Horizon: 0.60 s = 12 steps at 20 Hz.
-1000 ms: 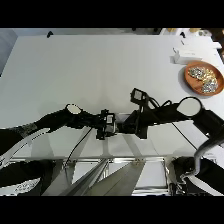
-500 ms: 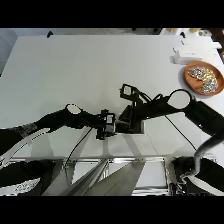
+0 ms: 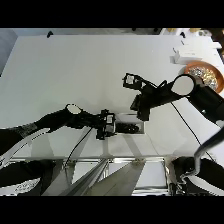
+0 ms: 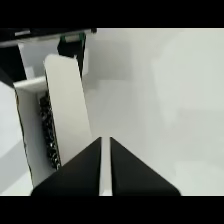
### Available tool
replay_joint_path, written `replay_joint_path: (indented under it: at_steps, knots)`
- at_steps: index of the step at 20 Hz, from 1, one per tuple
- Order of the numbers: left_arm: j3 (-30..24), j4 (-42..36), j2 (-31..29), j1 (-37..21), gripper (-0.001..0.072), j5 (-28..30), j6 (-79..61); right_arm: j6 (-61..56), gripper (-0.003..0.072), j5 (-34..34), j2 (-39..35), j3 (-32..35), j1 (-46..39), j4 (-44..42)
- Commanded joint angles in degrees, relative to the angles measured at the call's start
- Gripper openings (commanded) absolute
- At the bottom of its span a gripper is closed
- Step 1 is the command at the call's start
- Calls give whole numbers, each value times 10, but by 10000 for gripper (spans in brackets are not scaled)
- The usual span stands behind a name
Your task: Fold the box and place the chain.
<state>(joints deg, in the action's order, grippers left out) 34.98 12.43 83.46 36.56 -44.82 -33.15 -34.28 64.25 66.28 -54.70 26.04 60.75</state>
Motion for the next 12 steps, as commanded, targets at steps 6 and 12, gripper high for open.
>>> replay_joint_path:
  at_steps: [6, 12]
  knots:
    - [0, 0, 0, 0, 208, 0, 0, 44, 249, 73, 33, -2, 47, 19]
    - [0, 0, 0, 0, 208, 0, 0, 59, 270, 36, 34, 8, 85, 18]
